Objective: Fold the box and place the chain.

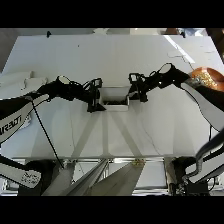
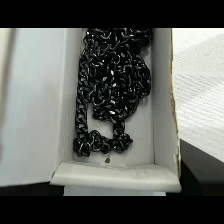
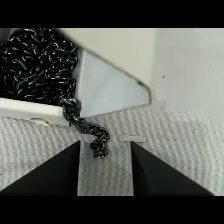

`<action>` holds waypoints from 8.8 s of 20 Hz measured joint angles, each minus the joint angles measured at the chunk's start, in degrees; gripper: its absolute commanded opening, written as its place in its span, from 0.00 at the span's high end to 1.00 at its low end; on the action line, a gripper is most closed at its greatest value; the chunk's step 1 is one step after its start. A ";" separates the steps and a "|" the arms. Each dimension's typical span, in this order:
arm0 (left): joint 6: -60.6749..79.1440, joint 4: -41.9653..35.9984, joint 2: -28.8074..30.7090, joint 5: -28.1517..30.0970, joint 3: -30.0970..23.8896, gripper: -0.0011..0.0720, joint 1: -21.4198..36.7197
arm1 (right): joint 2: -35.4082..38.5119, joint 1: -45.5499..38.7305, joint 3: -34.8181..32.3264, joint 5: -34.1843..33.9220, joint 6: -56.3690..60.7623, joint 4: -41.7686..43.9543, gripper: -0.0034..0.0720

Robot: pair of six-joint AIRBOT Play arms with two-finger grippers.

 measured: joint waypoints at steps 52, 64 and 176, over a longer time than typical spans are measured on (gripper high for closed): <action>0.00 0.00 0.00 0.00 0.00 0.49 0.00 | 17.18 6.34 8.68 13.09 36.50 3.13 0.62; 0.00 -0.02 0.00 0.00 0.00 0.49 0.00 | 19.89 8.24 8.85 10.12 48.92 -8.48 0.69; -0.02 -0.02 0.00 0.00 0.00 0.49 0.00 | 20.24 17.03 -7.15 -8.79 45.94 -14.67 0.69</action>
